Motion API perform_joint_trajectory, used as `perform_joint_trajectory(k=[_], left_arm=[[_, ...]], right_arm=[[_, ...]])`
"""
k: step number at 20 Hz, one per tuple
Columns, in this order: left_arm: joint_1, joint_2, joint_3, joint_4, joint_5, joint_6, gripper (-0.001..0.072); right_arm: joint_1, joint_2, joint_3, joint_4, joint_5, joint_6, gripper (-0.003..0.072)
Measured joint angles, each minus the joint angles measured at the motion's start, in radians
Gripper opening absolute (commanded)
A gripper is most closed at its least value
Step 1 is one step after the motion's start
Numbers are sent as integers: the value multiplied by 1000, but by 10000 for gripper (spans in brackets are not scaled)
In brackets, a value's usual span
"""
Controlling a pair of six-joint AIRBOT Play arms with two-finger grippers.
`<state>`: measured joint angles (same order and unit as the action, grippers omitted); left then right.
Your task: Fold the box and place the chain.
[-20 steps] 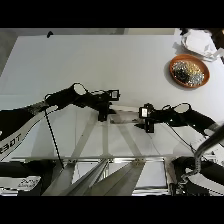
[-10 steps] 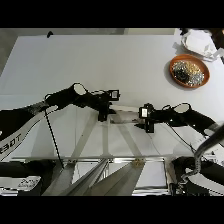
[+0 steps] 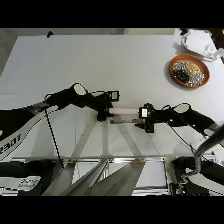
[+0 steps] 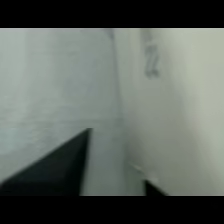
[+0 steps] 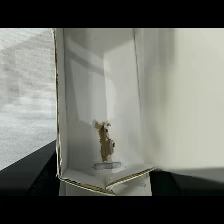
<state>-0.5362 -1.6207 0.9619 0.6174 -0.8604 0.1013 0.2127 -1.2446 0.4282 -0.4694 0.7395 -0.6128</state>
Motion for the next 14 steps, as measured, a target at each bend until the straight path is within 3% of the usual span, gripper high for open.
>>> perform_joint_trajectory(k=[6, 11, 12, 13, 14], left_arm=[[0, 80, 0, 96, -18, -50, 560], [0, 219, 0, 385, -62, -349, 549], [0, 254, 0, 439, -84, -416, 433], [0, 288, 0, 475, -110, -469, 190], [0, 320, 0, 492, -136, -512, 4]], right_arm=[[0, 0, 0, 0, 2, 1, 437], [0, 0, 0, 0, 2, 2, 437], [0, 0, 0, 0, 2, 2, 437], [0, 0, 0, 0, 2, 2, 437], [0, 0, 0, 0, 2, 2, 437]])
